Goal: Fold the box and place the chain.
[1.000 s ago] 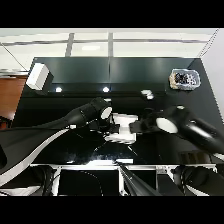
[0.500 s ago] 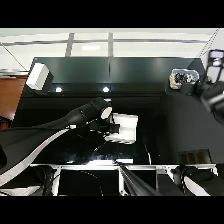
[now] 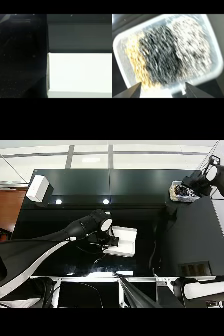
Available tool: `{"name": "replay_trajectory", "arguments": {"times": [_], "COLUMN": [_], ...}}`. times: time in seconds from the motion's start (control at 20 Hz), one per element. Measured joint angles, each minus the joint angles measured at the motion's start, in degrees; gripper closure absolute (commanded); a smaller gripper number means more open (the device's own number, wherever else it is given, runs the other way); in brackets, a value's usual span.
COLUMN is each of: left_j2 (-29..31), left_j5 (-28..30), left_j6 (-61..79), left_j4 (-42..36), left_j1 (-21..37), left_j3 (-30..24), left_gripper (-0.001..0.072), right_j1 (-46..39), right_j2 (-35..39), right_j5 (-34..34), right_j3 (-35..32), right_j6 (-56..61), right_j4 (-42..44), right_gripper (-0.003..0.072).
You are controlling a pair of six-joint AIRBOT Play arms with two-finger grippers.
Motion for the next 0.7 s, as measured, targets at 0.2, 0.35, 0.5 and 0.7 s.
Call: {"name": "replay_trajectory", "arguments": {"times": [0.2,0.35,0.5,0.7], "left_j2": [0.0,0.0,0.0,0.0], "left_j5": [0.0,0.0,-0.1,-0.1], "left_j6": [0.0,0.0,0.0,0.0], "left_j4": [0.0,0.0,0.0,0.1], "left_j1": [0.0,0.0,0.0,0.0], "left_j3": [0.0,0.0,0.0,0.0], "left_gripper": [0.0678,0.0678,0.0678,0.0678], "right_j1": [-0.6,-0.8,-0.9,-0.9], "right_j2": [-5.9,-8.7,-10.4,-11.3], "right_j5": [-0.8,-2.5,-3.7,-4.5], "right_j3": [4.8,6.1,6.6,6.8], "right_j6": [-2.5,-3.1,-3.2,-3.2], "right_j4": [2.4,2.4,2.1,2.0], "right_gripper": [0.0054,0.0054,0.0259,0.0259]}}
